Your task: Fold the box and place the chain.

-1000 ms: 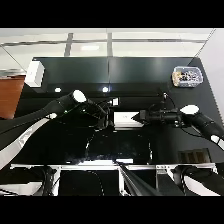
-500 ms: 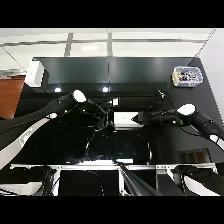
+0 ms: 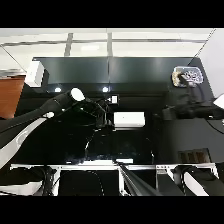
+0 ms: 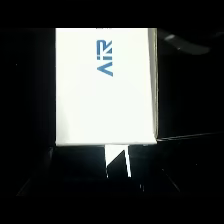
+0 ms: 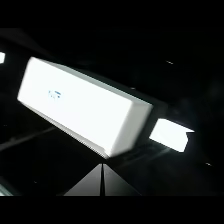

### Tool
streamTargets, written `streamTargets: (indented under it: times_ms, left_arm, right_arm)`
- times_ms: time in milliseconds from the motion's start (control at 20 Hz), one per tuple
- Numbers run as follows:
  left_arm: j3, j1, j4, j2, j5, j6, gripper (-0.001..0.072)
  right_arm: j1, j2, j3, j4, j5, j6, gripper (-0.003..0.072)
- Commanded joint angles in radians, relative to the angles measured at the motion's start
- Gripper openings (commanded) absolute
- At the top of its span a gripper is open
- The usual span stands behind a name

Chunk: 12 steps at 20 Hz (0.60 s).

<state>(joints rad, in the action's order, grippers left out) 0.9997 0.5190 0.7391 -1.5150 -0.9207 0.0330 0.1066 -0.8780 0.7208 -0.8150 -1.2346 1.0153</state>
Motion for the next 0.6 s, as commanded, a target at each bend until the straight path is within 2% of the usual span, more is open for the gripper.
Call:
streamTargets:
  times_ms: [0,100,200,450,550]
  left_arm:
    - [0.014,-0.036,0.116,0.089,-0.071,0.08,0.0711]
    - [0.014,-0.045,0.051,0.145,-0.068,0.091,0.0708]
    - [0.041,-0.023,-0.081,0.134,-0.07,0.103,0.0706]
    - [0.217,0.12,-0.112,-0.051,-0.03,0.176,0.0706]
    - [0.282,0.145,-0.112,-0.128,-0.019,0.192,0.0706]
  right_arm:
    - [0.17,0.117,0.011,-0.194,-0.13,0.057,0.0016]
    - [0.262,0.134,0.011,-0.204,-0.134,0.079,0.0016]
    - [0.297,0.134,0.008,-0.192,-0.091,0.108,0.0016]
    - [0.296,0.134,-0.006,-0.154,-0.049,0.107,0.0016]
    - [0.296,0.134,-0.006,-0.154,-0.048,0.106,0.0016]
